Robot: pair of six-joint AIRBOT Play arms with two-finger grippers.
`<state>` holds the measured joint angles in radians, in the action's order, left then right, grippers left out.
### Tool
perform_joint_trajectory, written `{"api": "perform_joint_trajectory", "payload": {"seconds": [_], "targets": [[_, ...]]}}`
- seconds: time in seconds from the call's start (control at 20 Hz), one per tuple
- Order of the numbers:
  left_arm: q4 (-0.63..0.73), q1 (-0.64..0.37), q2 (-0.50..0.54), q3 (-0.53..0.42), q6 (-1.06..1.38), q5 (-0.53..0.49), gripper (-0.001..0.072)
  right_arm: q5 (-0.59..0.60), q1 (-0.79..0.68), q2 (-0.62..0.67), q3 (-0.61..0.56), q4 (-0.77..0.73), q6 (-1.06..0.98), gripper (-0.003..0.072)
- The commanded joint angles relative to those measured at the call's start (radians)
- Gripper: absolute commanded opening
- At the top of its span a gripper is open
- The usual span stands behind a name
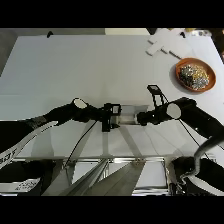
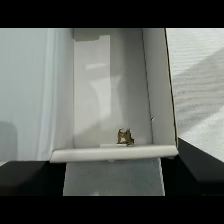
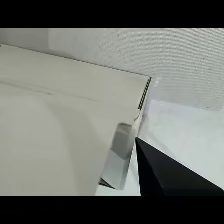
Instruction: Fold the box and place the chain.
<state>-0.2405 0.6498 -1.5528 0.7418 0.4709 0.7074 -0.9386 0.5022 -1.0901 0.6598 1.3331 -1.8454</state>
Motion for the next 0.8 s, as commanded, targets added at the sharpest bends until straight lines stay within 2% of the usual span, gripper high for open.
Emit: {"api": "perform_joint_trajectory", "payload": {"seconds": [0.0,0.45,0.6,0.75], "targets": [[0.000,0.000,0.000,0.000,0.000,0.000,0.0011,-0.048,0.043,-0.053,0.063,0.084,-0.098,0.0409],[0.000,0.000,0.000,0.000,0.000,0.000,0.0011,-0.082,0.091,-0.127,0.113,0.096,-0.175,0.0391],[0.000,0.000,0.000,0.000,0.000,0.000,0.0011,-0.096,0.091,-0.146,0.113,0.158,-0.228,0.0340],[0.000,0.000,0.000,0.000,0.000,0.000,0.0011,-0.097,0.091,-0.185,0.114,0.163,-0.234,0.0334]]}}
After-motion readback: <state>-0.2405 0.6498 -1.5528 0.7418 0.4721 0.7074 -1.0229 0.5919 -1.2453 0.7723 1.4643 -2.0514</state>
